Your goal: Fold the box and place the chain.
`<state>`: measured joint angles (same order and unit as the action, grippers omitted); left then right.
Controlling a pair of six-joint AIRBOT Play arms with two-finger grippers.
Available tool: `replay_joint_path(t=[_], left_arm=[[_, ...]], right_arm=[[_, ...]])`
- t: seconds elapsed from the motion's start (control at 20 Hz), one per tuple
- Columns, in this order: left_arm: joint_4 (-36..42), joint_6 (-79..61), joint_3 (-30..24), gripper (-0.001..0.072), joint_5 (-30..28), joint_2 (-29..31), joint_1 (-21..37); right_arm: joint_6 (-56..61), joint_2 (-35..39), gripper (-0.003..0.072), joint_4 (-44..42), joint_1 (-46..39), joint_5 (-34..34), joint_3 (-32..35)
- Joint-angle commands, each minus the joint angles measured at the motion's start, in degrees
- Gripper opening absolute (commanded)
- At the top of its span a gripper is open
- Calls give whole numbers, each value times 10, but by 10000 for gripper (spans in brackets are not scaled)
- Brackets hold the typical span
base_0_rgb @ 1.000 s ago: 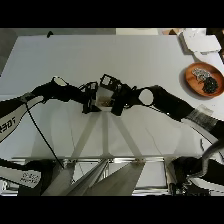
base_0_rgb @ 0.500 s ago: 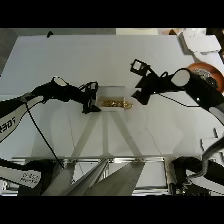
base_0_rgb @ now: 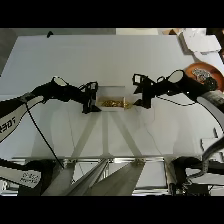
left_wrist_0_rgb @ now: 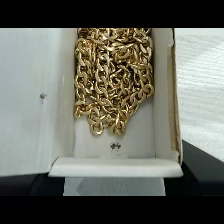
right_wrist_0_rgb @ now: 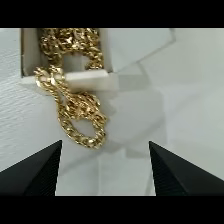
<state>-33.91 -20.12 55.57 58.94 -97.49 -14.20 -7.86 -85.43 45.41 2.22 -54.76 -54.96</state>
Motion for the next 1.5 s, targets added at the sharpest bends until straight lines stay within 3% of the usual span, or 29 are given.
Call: replay_joint_path(t=[0.0,0.3,0.4,0.6,0.75,0.9,1.0,1.2,1.45], left_arm=[[0,0,0,257,0,0,0],[0,0,0,257,0,0,0],[0,0,0,257,0,0,0],[0,0,0,257,0,0,0],[0,0,0,257,0,0,0],[0,0,0,257,0,0,0],[0,0,0,257,0,0,0],[0,0,0,257,0,0,0],[0,0,0,257,0,0,0]], right_arm=[[-84,-27,602,-31,11,-16,0],[-92,-54,594,-56,36,-7,0],[-92,-55,450,-55,37,5,0],[-92,-56,422,-55,37,14,0],[-92,-56,313,-55,37,19,0],[-92,-61,305,-53,37,19,0],[-92,-63,164,-53,37,18,0],[-92,-63,12,-53,37,18,0],[-69,-48,11,-52,37,15,0]])
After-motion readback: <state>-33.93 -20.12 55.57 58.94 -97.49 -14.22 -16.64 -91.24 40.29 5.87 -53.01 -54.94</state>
